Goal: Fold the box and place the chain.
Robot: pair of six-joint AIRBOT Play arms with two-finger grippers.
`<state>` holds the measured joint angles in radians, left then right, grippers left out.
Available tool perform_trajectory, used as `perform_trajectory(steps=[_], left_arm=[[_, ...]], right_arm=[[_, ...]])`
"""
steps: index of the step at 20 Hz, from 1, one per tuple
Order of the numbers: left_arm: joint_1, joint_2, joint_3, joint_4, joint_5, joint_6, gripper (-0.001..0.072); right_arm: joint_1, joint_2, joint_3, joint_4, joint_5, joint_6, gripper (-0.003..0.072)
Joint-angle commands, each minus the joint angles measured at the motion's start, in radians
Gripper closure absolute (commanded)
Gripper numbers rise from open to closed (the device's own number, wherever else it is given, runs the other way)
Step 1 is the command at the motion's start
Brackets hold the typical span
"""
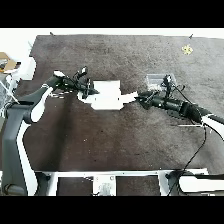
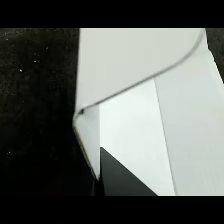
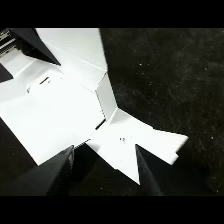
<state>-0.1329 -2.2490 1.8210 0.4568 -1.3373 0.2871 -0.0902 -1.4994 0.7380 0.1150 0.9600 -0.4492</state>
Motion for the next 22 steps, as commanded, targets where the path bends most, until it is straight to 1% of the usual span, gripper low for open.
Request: perform_trajectory(steps=[1, 3, 5, 8, 9, 10, 12, 14, 17, 19, 22], left_arm=[[0.001, 0.000, -0.003, 0.014, -0.010, 0.002, 0.0697], [0.001, 0.000, -0.003, 0.010, -0.009, 0.002, 0.0697], [0.001, 0.000, -0.003, 0.010, -0.009, 0.002, 0.0697], [0.001, 0.000, -0.003, 0.007, -0.008, 0.002, 0.0697], [0.001, 0.000, -0.003, 0.007, -0.008, 0.002, 0.0697], [0.001, 0.000, -0.003, 0.007, -0.008, 0.002, 0.0697], [0.001, 0.000, -0.003, 0.007, -0.008, 0.002, 0.0697], [0.001, 0.000, -0.003, 0.007, -0.008, 0.002, 0.0697], [0.001, 0.000, -0.003, 0.007, -0.008, 0.002, 0.0697], [0.001, 0.000, -0.003, 0.007, -0.008, 0.002, 0.0697], [0.001, 0.000, -0.003, 0.007, -0.008, 0.002, 0.0697]], right_arm=[[0.039, 0.001, 0.040, -0.116, -0.055, -0.046, 0.0219], [0.095, -0.001, 0.077, -0.228, -0.138, -0.048, 0.0218], [0.150, -0.017, 0.122, -0.320, -0.154, -0.048, 0.0218], [0.209, -0.047, 0.178, -0.418, -0.184, -0.048, 0.0216], [0.222, -0.055, 0.190, -0.442, -0.201, -0.048, 0.0196], [0.234, -0.062, 0.197, -0.445, -0.224, -0.048, 0.0017], [0.267, -0.079, 0.216, -0.507, -0.263, -0.047, 0.0007], [0.301, -0.106, 0.254, -0.578, -0.269, -0.021, 0.0007], [0.325, -0.128, 0.301, -0.599, -0.268, 0.000, 0.0007], [0.335, -0.118, 0.303, -0.637, -0.249, -0.003, 0.0006], [0.336, -0.065, 0.303, -0.681, -0.222, 0.044, 0.0006]])
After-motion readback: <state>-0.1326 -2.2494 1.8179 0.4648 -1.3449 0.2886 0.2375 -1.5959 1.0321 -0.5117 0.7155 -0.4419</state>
